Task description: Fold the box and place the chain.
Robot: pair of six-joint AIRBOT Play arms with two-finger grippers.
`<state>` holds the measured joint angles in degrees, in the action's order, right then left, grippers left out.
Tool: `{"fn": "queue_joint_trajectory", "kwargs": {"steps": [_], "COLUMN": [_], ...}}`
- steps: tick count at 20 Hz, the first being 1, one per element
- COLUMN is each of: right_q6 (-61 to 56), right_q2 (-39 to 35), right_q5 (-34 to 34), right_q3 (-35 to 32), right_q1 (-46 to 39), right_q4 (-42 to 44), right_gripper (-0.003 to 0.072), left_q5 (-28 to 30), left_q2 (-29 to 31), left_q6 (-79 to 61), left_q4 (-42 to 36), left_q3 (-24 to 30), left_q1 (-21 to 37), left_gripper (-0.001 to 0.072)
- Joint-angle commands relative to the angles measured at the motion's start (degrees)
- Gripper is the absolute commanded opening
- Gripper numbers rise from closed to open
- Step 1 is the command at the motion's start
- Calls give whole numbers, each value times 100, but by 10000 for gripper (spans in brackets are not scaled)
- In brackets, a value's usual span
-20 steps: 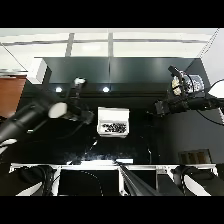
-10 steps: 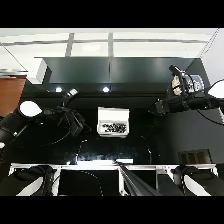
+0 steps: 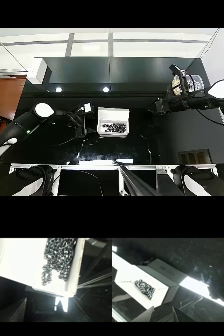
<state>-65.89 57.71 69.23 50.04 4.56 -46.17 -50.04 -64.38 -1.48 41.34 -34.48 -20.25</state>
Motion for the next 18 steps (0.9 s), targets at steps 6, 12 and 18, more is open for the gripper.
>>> {"fn": "queue_joint_trajectory", "kwargs": {"steps": [6, 12, 18], "right_q6": [-4, -2, -2], "right_q2": [-4, -2, 116], "right_q5": [-94, -157, -662], "right_q3": [-2, -4, -20], "right_q1": [2, 2, 354], "right_q4": [2, 0, -251], "right_gripper": [297, 296, 296], "left_q5": [-142, -98, 42], "left_q2": [-785, -813, -1137], "left_q6": [-876, -879, -876], "left_q4": [-313, -315, -841], "left_q3": [-162, -155, -155], "left_q1": [-55, -302, -382], "left_gripper": [710, 710, 709]}}
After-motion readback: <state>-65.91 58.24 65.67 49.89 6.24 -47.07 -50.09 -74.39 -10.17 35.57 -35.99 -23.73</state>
